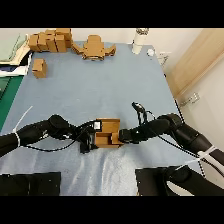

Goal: Fold the box.

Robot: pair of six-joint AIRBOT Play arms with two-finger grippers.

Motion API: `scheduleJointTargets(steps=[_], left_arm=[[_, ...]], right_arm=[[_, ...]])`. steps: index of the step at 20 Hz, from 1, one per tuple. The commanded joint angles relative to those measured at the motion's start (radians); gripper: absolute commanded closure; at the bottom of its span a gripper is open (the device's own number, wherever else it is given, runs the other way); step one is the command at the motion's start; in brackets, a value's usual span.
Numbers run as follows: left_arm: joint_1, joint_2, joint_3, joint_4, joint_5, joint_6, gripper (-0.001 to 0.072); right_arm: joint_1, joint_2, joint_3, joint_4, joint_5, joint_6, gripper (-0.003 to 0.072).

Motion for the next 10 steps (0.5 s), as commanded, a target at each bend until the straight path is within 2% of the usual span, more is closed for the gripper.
scheduleJointTargets(steps=[1, 4, 7, 8, 10], left_arm=[[0.0, 0.0, 0.001, 0.0, 0.0, -0.001, 0.019], [0.0, 0.0, 0.001, 0.0, 0.0, -0.001, 0.019], [0.0, 0.0, 0.001, 0.0, 0.0, -0.001, 0.0191], [0.0, 0.0, 0.001, 0.0, 0.0, -0.001, 0.019], [0.0, 0.0, 0.001, 0.0, 0.0, -0.001, 0.019]], right_arm=[[0.054, -0.07, 0.027, -0.036, 0.041, 0.002, 0.034], [0.15, -0.14, 0.106, -0.183, 0.021, 0.132, 0.0302], [0.251, -0.225, 0.207, -0.37, -0.073, 0.309, 0.03], [0.282, -0.255, 0.244, -0.412, -0.104, 0.357, 0.0248], [0.33, -0.309, 0.313, -0.452, -0.163, 0.413, 0.0245]])
